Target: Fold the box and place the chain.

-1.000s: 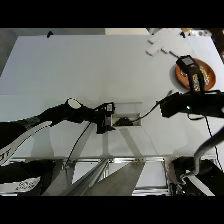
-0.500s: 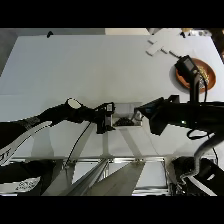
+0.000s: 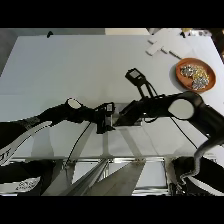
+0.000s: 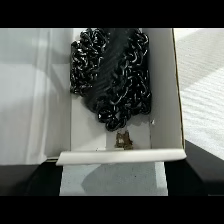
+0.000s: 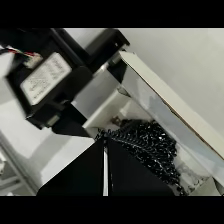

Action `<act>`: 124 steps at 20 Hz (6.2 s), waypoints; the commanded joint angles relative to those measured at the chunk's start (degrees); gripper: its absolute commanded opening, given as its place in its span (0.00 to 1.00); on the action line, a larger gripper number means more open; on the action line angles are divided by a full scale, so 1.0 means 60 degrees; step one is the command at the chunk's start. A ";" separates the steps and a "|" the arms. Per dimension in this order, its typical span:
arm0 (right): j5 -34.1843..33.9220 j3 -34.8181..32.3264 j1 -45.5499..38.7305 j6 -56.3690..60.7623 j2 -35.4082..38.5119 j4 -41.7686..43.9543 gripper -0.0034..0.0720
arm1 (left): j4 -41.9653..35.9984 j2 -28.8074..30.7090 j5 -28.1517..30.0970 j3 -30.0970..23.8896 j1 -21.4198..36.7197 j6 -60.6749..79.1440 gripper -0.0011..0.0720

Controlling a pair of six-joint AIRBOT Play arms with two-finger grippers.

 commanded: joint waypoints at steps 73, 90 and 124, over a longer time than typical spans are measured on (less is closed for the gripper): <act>0.0401 -0.2481 -0.2324 -0.3789 0.4594 -0.0350 0.06 | 0.0000 0.0007 0.0000 0.0000 0.0004 0.0004 0.20; -0.1687 -0.2481 -0.0790 -0.7442 0.0801 0.3734 0.25 | 0.0000 0.0007 0.0004 0.0000 0.0004 0.0004 0.20; 0.1220 -0.0193 -0.1854 -0.9475 -0.1209 0.1712 0.36 | 0.0004 0.0007 0.0000 0.0000 0.0004 0.0004 0.20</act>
